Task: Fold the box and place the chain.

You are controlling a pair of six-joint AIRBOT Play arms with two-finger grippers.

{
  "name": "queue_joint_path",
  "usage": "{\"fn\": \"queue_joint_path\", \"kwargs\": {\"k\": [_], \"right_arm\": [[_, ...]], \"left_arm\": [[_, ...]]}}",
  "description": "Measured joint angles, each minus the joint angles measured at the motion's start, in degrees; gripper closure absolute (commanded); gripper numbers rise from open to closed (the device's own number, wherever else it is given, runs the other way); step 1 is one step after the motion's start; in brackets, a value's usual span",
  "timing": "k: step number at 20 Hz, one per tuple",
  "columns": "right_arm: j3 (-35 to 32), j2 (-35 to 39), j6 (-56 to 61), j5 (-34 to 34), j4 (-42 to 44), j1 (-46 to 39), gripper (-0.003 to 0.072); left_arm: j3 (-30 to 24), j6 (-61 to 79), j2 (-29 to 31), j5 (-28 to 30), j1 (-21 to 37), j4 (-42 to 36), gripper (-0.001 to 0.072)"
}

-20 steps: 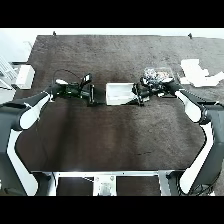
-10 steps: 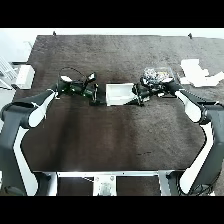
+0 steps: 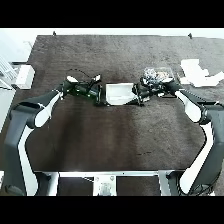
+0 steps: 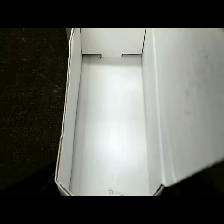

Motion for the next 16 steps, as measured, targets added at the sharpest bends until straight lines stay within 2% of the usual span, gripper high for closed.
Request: {"fn": "queue_joint_path", "kwargs": {"k": [16], "right_arm": [[0.0,0.0,0.0,-0.1,0.0,0.0,0.0137]], "left_arm": [[0.9,0.1,-1.0,5.5,-2.0,-0.2,-0.0011]]}}
